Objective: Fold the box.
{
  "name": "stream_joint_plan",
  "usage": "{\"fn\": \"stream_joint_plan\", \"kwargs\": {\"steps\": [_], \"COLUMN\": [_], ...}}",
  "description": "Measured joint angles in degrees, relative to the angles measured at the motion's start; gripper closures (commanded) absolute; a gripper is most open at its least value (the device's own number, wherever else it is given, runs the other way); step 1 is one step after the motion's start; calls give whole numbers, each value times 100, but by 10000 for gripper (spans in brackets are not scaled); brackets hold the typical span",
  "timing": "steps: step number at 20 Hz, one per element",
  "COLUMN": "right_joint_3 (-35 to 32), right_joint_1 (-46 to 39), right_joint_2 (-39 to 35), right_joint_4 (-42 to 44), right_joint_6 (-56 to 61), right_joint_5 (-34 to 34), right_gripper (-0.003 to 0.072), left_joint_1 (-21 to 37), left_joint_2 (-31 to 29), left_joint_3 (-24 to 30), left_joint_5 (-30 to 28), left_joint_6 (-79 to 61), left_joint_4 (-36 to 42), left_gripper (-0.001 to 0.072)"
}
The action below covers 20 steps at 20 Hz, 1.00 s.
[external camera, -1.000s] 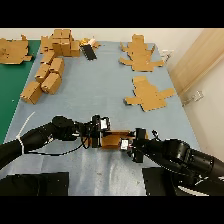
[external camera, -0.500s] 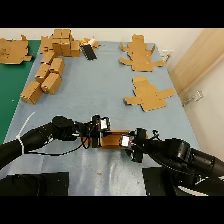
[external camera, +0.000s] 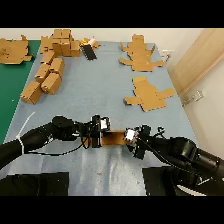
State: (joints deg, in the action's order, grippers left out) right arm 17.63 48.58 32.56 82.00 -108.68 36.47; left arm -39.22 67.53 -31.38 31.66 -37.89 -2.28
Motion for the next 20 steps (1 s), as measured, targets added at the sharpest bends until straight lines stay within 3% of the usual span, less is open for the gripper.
{"fn": "stream_joint_plan", "kwargs": {"steps": [10, 15, 20], "right_joint_3": [0, 2, 289], "right_joint_1": [-339, -1088, -1797], "right_joint_2": [293, 511, 1161], "right_joint_4": [271, 2057, 3574], "right_joint_6": [-1051, -3005, -4784], "right_joint_5": [-555, -557, -55], "right_gripper": [52, 52, 52], "left_joint_1": [2, 0, 2], "left_joint_2": [0, 0, 0], "left_joint_3": [0, 0, 0], "left_joint_5": [-2, -2, 0], "left_joint_6": [0, 0, -2], "left_joint_4": [0, 0, -2], "left_gripper": [698, 698, 698]}}
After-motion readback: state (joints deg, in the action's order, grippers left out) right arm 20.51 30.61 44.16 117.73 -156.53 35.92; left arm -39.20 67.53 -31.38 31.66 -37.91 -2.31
